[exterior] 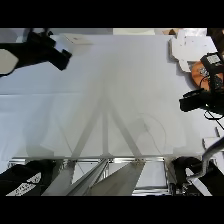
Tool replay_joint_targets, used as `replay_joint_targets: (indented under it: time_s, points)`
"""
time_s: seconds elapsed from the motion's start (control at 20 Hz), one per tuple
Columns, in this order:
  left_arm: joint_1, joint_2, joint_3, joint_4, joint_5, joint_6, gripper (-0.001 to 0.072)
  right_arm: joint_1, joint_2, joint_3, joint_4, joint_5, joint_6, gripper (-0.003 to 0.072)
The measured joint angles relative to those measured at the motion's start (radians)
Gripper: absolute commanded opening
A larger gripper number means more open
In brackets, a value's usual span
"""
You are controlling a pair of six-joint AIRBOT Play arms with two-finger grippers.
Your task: Fold the box and place the chain.
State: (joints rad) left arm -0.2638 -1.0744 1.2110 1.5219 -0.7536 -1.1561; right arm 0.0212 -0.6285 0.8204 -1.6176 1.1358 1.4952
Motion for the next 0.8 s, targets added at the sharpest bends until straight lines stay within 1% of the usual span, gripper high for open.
replay_joint_targets:
  time_s: [0.1,0.25,0.35,0.45,0.6,0.8]
  points:
    - [0.08,0.027,0.0,0.029,-0.002,-0.086,0.001,0.0,0.0,0.0,0.0,0.0,0.0,0.0018]
    - [0.212,0.044,-0.001,0.038,0.013,-0.186,0.0009,0.0,0.0,0.0,0.0,0.0,0.0,0.0018]
    - [0.304,0.048,-0.001,0.02,0.051,-0.23,0.0009,0.0,0.0,0.0,0.0,0.0,0.0,0.0018]
    - [0.378,0.047,-0.013,-0.029,0.12,-0.254,0.0004,0.0,0.0,0.0,0.0,0.0,0.0,0.0018]
    - [0.438,0.042,-0.092,-0.077,0.267,-0.269,0.0004,0.0,0.0,0.0,0.0,0.0,0.0,0.0018]
    - [0.462,0.006,-0.267,-0.104,0.409,-0.277,0.0007,0.0,0.0,0.0,0.0,0.0,0.0,0.0018]
